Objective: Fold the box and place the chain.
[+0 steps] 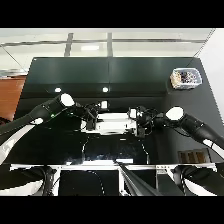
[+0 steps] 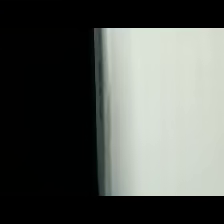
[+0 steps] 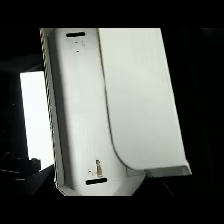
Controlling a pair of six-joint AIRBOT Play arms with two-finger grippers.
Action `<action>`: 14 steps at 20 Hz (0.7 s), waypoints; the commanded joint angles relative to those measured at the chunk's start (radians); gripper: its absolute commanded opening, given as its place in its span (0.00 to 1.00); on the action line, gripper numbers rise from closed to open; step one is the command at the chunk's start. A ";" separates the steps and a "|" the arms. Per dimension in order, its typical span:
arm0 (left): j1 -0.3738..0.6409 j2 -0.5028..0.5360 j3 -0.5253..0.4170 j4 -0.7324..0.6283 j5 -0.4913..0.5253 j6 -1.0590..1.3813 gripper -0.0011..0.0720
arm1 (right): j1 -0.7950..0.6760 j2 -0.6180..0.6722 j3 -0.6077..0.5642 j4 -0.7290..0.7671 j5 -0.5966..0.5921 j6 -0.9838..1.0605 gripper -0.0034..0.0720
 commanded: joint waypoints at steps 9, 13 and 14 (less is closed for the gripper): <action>0.000 0.000 0.002 0.000 0.000 -0.016 0.05 | 0.000 -0.116 0.001 0.016 0.027 -0.080 0.98; 0.000 0.000 0.002 0.000 -0.002 -0.023 0.05 | 0.000 -0.127 0.001 0.017 0.026 -0.080 0.98; 0.000 0.000 0.002 0.000 -0.002 -0.023 0.05 | 0.000 -0.127 0.001 0.017 0.023 -0.080 0.98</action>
